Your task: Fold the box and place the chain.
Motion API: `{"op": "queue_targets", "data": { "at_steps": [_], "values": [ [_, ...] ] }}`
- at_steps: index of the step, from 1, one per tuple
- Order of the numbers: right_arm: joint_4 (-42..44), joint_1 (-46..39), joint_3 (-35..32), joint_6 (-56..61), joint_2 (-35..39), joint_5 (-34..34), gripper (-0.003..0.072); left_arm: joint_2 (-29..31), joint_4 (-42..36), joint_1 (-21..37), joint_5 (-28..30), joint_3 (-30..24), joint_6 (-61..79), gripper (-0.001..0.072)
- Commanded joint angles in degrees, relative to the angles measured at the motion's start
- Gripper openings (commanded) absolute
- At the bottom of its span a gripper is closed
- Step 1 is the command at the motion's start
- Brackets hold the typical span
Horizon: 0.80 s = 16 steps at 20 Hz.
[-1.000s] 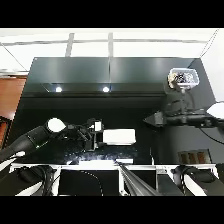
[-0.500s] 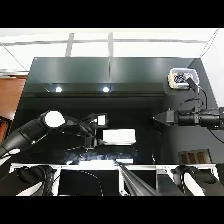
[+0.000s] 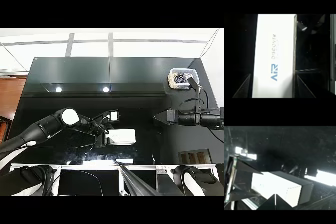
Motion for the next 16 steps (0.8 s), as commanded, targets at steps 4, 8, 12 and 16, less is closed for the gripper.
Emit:
{"op": "queue_targets", "data": {
  "at_steps": [4,8,12,16],
  "values": [
    [-0.02,-0.04,0.00,-0.04,0.04,-0.09,0.0019,-0.79,-1.70,-0.28,0.48,0.22,-0.57,0.0713],
    [-0.02,-0.04,0.00,-0.02,0.04,-0.42,0.0019,-0.81,-1.68,-0.28,0.50,0.22,-0.57,0.0712],
    [-0.02,-0.04,0.00,-0.02,0.04,-0.39,0.0019,-0.81,-1.57,-1.11,0.61,0.22,-0.57,0.0713],
    [0.00,-0.04,0.00,-0.02,0.04,-0.37,0.0019,-1.20,-1.44,-3.98,4.26,0.22,-0.57,0.0713]
  ]
}}
